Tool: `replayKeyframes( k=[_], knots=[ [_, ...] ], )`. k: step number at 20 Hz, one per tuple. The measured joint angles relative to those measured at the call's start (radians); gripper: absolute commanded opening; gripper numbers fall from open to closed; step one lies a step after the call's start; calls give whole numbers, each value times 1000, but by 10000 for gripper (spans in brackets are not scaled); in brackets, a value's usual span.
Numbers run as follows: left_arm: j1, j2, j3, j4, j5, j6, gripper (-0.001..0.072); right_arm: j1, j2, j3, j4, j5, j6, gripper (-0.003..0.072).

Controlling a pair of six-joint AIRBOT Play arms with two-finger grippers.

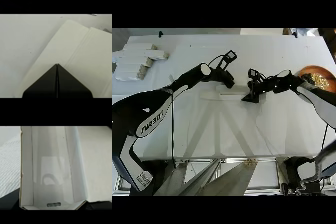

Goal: Fold the box and place the chain.

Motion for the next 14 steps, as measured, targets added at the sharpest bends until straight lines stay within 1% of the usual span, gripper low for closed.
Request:
replayKeyframes(
  k=[7,9,11,13,14],
  knots=[
    [41,114,0,0,-11,-17,7,0,0,0,0,-8,-1,493],
    [63,150,0,-6,-37,-4,6,0,0,0,1,-8,0,493],
    [99,174,0,-43,-108,48,7,0,0,0,1,-8,0,493],
    [149,185,0,-126,-223,141,19,0,0,0,1,-8,0,493],
    [176,190,0,-166,-288,199,74,0,0,0,1,-8,0,493]
  ],
)
